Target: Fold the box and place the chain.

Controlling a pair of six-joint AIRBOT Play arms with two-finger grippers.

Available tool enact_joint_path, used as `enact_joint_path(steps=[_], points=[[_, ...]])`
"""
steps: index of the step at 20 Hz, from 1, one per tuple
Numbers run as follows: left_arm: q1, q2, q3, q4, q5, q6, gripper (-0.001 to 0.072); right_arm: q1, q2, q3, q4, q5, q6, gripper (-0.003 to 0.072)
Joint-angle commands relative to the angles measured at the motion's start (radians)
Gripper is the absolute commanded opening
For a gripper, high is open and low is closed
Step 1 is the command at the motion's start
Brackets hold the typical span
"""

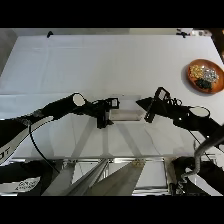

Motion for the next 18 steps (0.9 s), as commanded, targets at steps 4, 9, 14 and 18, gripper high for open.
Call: enact_joint_path(steps=[4, 9, 14, 18], points=[[0.000, 0.000, -0.001, 0.010, -0.006, 0.001, 0.0213, 0.001, -0.128, 0.001, 0.113, -0.127, -0.023, 0.0005], [0.000, 0.000, -0.001, 0.010, -0.006, 0.001, 0.0213, 0.001, -0.135, 0.000, -0.048, -0.144, 0.103, 0.0004], [0.000, 0.000, -0.001, 0.010, -0.006, 0.001, 0.0213, 0.001, -0.119, 0.011, -0.071, -0.085, 0.106, 0.0005], [0.000, 0.000, -0.001, 0.010, -0.006, 0.001, 0.0212, 0.000, 0.026, 0.048, -0.130, -0.066, 0.099, 0.0003]])
